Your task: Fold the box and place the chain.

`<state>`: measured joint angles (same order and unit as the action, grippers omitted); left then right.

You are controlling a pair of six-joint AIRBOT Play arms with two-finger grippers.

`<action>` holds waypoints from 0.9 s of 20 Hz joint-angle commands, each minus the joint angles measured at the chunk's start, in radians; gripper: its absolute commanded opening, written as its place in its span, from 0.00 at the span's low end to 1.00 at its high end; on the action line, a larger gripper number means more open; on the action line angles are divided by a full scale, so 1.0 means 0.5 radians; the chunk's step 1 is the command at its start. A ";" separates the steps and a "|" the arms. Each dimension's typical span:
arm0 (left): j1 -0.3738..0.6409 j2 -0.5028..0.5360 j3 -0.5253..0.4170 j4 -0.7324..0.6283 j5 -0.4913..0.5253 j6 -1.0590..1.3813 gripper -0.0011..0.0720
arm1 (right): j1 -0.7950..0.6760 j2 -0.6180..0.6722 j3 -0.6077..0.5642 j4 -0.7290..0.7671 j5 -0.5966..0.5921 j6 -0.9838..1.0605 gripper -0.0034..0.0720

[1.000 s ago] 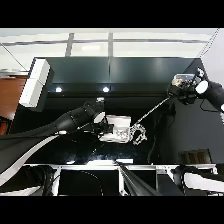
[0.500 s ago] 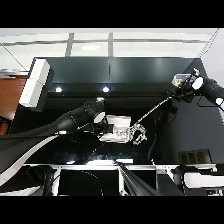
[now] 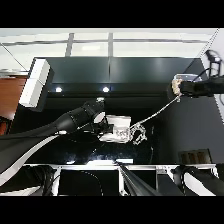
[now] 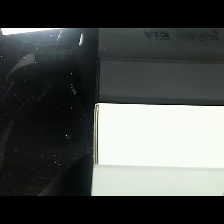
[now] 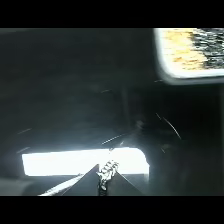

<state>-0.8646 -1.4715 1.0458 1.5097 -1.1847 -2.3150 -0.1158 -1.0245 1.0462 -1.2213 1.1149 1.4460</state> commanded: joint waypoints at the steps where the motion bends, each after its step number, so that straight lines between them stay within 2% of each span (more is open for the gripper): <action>1: 0.001 0.000 0.001 0.000 0.004 -0.002 0.06 | -0.001 0.395 -0.001 0.362 0.357 -0.168 0.05; 5: 0.001 0.000 0.001 0.000 0.004 -0.002 0.06 | 0.022 0.484 -0.008 0.703 0.637 -0.246 0.05; 8: 0.000 0.000 0.001 0.000 0.004 -0.002 0.06 | 0.226 0.483 -0.108 0.847 0.603 -0.252 0.05; 12: 0.001 0.000 0.001 0.000 0.005 -0.002 0.06 | 0.581 0.471 -0.291 1.081 0.341 -0.251 0.05; 15: 0.000 0.000 0.001 0.000 0.004 -0.002 0.06 | 0.840 0.410 -0.375 1.082 0.128 -0.238 0.05; 18: 0.000 0.000 0.001 0.000 0.005 -0.002 0.06 | 1.084 0.333 -0.490 1.066 -0.201 -0.275 0.05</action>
<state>-0.8646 -1.4715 1.0458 1.5097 -1.1820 -2.3161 0.3168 -0.8295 0.8505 -0.7029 1.1660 1.3197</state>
